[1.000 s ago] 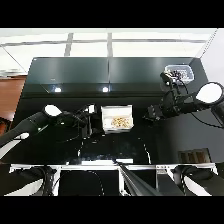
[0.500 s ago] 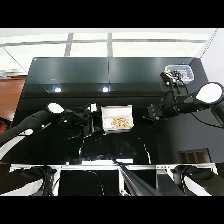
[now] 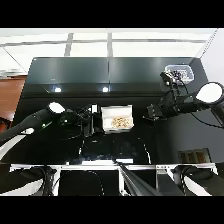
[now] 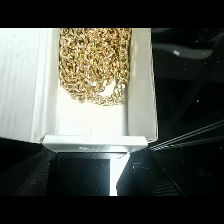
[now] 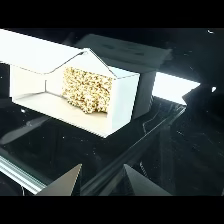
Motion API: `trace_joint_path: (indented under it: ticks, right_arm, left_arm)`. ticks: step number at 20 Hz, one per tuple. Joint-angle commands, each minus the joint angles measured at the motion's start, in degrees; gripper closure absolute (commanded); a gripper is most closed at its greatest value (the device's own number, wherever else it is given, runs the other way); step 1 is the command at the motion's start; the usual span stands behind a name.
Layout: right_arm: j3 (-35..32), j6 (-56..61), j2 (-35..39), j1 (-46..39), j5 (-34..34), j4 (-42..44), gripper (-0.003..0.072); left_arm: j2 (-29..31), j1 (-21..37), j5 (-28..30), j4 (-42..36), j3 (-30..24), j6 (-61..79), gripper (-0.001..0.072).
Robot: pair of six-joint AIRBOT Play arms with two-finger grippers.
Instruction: Fold the box and place the chain.
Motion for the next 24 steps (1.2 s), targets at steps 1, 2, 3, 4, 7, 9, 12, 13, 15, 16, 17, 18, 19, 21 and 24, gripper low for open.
trace_joint_path:
  ticks: [1, 2, 3, 4, 7, 9, 12, 13, 15, 16, 17, 18, 19, 21, 24]
  right_arm:
    - [-0.02, -0.02, 0.04, 0.07, -0.2, 1.11, 0.0372]
    - [-0.02, -0.02, 0.04, 0.07, -0.2, 1.11, 0.0372]
    - [-0.02, -0.02, 0.04, 0.07, -0.2, 1.11, 0.0372]
    - [-0.02, -0.02, 0.04, 0.07, -0.22, 1.11, 0.0372]
    - [-0.02, -0.04, 0.04, 0.07, -0.26, 1.07, 0.0372]
    - [-0.02, -0.04, 0.04, 0.07, -0.35, 0.98, 0.0372]
    - [-0.02, -0.04, 0.04, 0.07, -0.76, 0.94, 0.0372]
    - [-0.02, -0.07, 0.04, 0.07, -1.18, 0.94, 0.0372]
    - [-0.02, -0.04, 0.04, 0.07, -2.27, 0.92, 0.0372]
    - [-0.02, -0.07, 0.04, 0.07, -3.19, 0.92, 0.0372]
    - [-0.02, -0.09, 0.04, 0.09, -4.96, 0.94, 0.0372]
    - [-0.02, -0.2, 0.04, 0.2, -7.26, 0.81, 0.0372]
    - [-0.02, -0.52, 0.0, 0.33, -10.51, 0.7, 0.0371]
    - [-0.02, -0.52, -0.17, 0.92, -18.95, 0.61, 0.007]
    - [-0.02, -3.89, -2.34, 2.16, -29.51, 1.16, -0.0022]
  left_arm:
    - [-0.55, -0.09, -0.26, -0.17, 0.63, -0.42, -0.0011]
    - [-0.74, -0.33, -0.22, -0.15, 0.9, -0.48, -0.0011]
    - [-0.98, -0.63, -0.17, -0.13, 1.22, -0.46, -0.0011]
    - [-1.18, -1.01, 0.13, -0.2, 1.46, -0.46, -0.0011]
    - [-1.81, -2.34, 0.87, -0.24, 2.25, -0.55, -0.0011]
    - [-2.4, -2.54, 1.46, -0.22, 2.97, -2.01, -0.0011]
    - [-2.99, -2.56, 1.86, -0.2, 3.65, -3.26, 0.0014]
    - [-2.99, -2.69, 1.73, -0.15, 3.65, -3.26, 0.0133]
    - [-2.99, -3.48, 1.73, 1.07, 3.65, -3.19, 0.0315]
    - [-2.99, -3.98, 1.73, 1.97, 3.65, -3.19, 0.0318]
    - [-2.99, -4.44, 1.92, 2.78, 3.65, -3.21, 0.0318]
    - [-2.99, -4.85, 1.99, 3.15, 3.65, -3.21, 0.0319]
    - [-2.99, -5.05, 2.12, 3.39, 3.65, -3.23, 0.0319]
    - [-2.99, -5.05, 2.19, 3.3, 3.65, -3.23, 0.0319]
    - [-2.99, -5.05, 2.27, 3.3, 3.67, -3.23, 0.0319]
